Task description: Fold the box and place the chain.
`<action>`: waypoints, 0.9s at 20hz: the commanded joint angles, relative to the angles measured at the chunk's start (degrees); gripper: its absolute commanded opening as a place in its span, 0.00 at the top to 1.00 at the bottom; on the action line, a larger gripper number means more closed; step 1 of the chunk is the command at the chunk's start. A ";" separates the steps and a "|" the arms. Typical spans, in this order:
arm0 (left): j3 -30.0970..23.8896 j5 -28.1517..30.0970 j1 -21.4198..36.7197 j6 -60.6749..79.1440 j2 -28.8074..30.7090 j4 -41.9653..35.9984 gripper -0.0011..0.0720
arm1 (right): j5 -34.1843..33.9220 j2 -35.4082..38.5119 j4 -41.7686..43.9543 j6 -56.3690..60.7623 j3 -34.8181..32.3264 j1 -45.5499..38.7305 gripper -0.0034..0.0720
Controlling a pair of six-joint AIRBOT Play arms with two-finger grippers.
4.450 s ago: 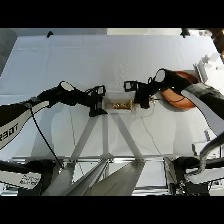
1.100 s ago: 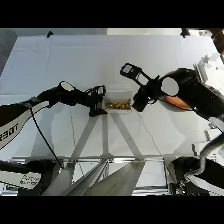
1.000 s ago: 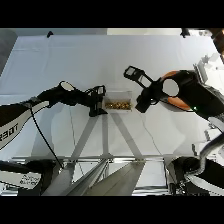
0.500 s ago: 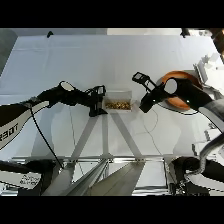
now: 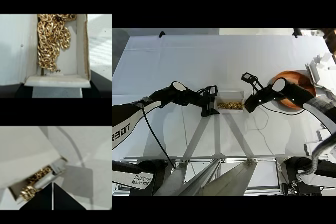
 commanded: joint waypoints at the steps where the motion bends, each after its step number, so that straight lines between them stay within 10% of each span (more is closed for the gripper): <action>1: 0.00 0.00 -0.02 0.02 0.00 0.00 0.63 | 1.86 0.00 2.16 -1.18 0.00 -0.04 0.95; 18: 0.00 0.02 -0.02 0.02 0.00 0.00 0.63 | 14.62 7.08 -1.95 3.63 0.00 -0.04 0.95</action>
